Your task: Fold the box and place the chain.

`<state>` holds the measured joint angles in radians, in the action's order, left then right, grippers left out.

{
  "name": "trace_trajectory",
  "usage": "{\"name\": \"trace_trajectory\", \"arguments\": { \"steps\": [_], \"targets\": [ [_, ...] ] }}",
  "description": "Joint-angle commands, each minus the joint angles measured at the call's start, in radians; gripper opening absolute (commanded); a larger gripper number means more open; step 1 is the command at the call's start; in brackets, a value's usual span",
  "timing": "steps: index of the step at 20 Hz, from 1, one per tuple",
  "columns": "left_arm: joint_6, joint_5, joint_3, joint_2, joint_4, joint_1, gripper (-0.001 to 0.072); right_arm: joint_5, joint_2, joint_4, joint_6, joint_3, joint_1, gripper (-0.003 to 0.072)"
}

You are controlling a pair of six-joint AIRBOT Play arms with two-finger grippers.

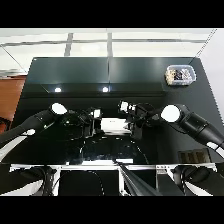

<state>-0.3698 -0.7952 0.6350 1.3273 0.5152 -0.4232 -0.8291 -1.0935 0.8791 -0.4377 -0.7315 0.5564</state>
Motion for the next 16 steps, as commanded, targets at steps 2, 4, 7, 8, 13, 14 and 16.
{"name": "trace_trajectory", "arguments": {
  "steps": [2,4,7,8,13,14,16],
  "targets": [
    [0.0,-0.001,0.001,0.001,0.0,0.0,0.0461,-0.004,0.0,-0.005,0.001,0.006,0.001,0.0278],
    [0.0,0.0,0.001,0.001,0.0,0.0,0.0461,0.0,0.0,-0.007,0.0,0.031,0.001,0.0277],
    [0.0,0.0,0.001,0.001,0.0,0.0,0.0461,0.003,0.0,-0.006,-0.007,0.043,0.001,0.0277],
    [0.0,0.0,0.001,0.001,0.0,0.0,0.0461,0.002,0.0,-0.006,-0.007,0.043,0.001,0.0277],
    [0.0,-0.001,0.001,0.001,0.0,0.0,0.046,-0.006,0.058,-0.007,-0.201,0.0,0.0,0.0277],
    [0.0,-0.001,0.001,0.001,0.0,0.0,0.046,-0.004,0.076,-0.017,-0.314,-0.004,-0.002,0.0277],
    [0.0,-0.001,0.001,0.001,0.0,0.0,0.0461,-0.031,0.081,-0.058,-0.571,0.0,-0.009,0.0227]
  ]
}}
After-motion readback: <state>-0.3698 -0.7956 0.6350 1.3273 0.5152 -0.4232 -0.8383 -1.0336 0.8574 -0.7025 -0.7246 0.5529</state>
